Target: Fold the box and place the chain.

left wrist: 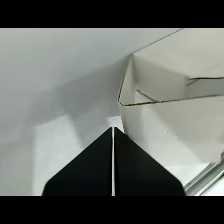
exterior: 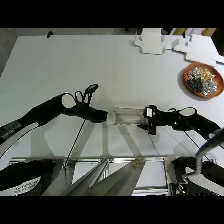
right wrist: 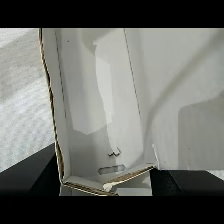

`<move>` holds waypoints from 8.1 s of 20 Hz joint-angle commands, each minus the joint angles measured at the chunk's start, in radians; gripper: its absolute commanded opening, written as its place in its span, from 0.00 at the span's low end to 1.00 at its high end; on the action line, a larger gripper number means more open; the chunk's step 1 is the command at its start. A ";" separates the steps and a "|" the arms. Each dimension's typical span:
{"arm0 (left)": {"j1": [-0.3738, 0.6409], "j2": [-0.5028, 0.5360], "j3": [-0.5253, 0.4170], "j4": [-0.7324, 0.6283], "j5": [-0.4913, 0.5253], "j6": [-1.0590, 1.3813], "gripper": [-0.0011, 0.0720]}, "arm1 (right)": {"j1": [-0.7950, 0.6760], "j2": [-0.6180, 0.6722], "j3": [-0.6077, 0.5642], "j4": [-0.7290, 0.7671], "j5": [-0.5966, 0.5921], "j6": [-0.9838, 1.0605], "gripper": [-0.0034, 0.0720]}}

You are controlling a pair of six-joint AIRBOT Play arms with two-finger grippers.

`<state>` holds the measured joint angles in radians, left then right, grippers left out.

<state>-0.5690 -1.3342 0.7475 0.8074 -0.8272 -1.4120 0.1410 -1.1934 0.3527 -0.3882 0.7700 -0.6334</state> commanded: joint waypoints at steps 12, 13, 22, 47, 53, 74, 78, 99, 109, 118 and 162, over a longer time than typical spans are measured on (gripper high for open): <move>-0.074 0.036 0.038 -0.030 0.027 -0.002 0.33 | 0.000 0.001 0.000 0.000 0.000 0.000 0.59; -0.075 0.036 0.039 -0.029 0.027 -0.002 0.33 | 0.000 0.001 0.000 0.000 0.000 0.000 0.59; -0.126 -0.006 0.128 0.079 0.015 -0.098 0.41 | 0.000 0.001 0.000 0.000 0.000 0.000 0.59; -0.306 -0.304 0.562 0.612 -0.356 -0.920 0.38 | 0.000 0.001 0.000 0.000 0.000 0.000 0.59; -0.314 -0.373 0.611 0.608 -0.436 -0.954 0.36 | 0.000 0.001 0.000 0.000 0.000 0.000 0.59; -0.328 -0.395 0.612 0.629 -0.459 -0.949 0.02 | 0.000 0.001 0.000 0.000 0.000 0.000 0.59; -0.322 -0.372 0.612 0.629 -0.463 -0.942 0.37 | 0.000 0.001 0.000 0.000 0.000 0.000 0.59; 0.097 0.157 0.024 0.142 -0.137 1.334 0.79 | 0.000 0.001 0.000 0.000 0.000 0.000 0.59; 0.094 -0.096 -0.023 -0.339 -0.013 1.839 0.97 | 0.000 0.001 0.000 0.000 0.000 0.000 0.59; 0.074 -0.153 -0.022 -0.391 -0.014 1.884 0.97 | 0.000 0.001 0.000 0.000 0.001 0.000 0.59; 0.006 -0.241 0.028 -0.534 -0.007 1.902 0.23 | 0.000 0.001 0.000 0.003 0.000 0.000 0.59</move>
<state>-0.5617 -1.5753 0.7746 0.2729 -0.8341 0.4900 0.1406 -1.1934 0.3527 -0.3882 0.7692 -0.6331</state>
